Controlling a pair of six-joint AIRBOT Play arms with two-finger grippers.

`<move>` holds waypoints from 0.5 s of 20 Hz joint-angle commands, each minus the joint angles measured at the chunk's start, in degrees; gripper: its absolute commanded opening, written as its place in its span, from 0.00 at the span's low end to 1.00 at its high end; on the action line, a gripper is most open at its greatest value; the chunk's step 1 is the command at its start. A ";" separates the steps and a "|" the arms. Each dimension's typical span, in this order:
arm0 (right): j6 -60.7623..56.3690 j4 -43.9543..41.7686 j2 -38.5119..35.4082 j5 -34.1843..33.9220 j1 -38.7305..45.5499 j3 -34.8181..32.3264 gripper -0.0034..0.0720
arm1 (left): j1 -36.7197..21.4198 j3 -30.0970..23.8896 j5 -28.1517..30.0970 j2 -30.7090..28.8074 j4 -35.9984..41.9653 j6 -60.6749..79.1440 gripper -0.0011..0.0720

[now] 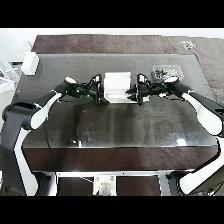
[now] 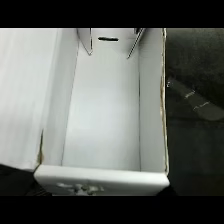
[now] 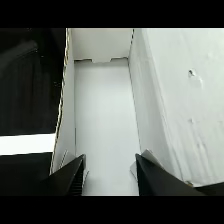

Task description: Fold the box and place the chain.

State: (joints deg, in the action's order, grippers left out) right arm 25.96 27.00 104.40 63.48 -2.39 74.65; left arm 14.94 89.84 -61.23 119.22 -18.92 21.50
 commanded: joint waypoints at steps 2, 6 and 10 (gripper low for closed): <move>0.26 0.00 0.61 -1.01 -0.37 0.28 0.75 | 0.02 0.02 0.09 0.00 0.07 -0.07 0.68; 2.89 0.02 0.61 -2.21 -0.37 0.33 0.83 | 0.02 0.02 0.09 0.00 0.07 -0.07 0.68; 2.99 0.17 0.61 -2.40 -0.37 0.33 0.89 | 0.02 0.02 0.09 0.00 0.04 -0.07 0.68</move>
